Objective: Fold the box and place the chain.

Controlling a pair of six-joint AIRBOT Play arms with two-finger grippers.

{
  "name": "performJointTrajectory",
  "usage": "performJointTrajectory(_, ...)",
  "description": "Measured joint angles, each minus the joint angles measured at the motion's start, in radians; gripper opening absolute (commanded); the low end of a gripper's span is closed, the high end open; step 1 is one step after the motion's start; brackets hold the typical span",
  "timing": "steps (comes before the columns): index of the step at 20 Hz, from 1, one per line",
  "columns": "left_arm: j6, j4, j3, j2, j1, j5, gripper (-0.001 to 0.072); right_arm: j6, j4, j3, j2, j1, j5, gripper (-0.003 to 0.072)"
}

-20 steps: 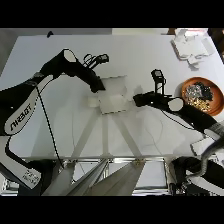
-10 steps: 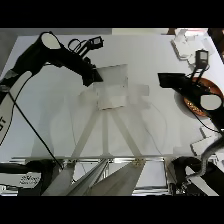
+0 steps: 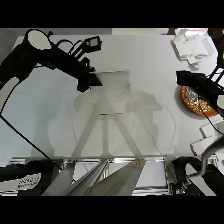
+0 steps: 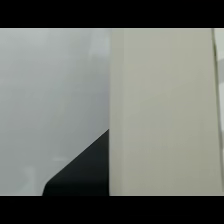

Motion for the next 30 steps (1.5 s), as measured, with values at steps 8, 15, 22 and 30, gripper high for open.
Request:
performJointTrajectory(8,0.099,-0.049,-0.011,-0.013,0.066,0.02,0.0002,-0.001,-0.004,0.0,0.001,-0.011,-0.008,0.0479)
performJointTrajectory(15,0.206,-0.124,-0.012,-0.137,0.093,0.081,0.0003,-0.001,-0.004,0.0,0.001,-0.011,-0.01,0.0479)
performJointTrajectory(22,0.266,-0.119,-0.046,-0.216,0.03,0.123,0.0003,-0.001,-0.004,0.0,0.001,-0.011,-0.01,0.0479)
performJointTrajectory(30,0.388,-0.107,-0.148,-0.225,0.024,0.225,0.0005,-0.001,-0.004,0.0,0.001,-0.011,-0.01,0.0479)
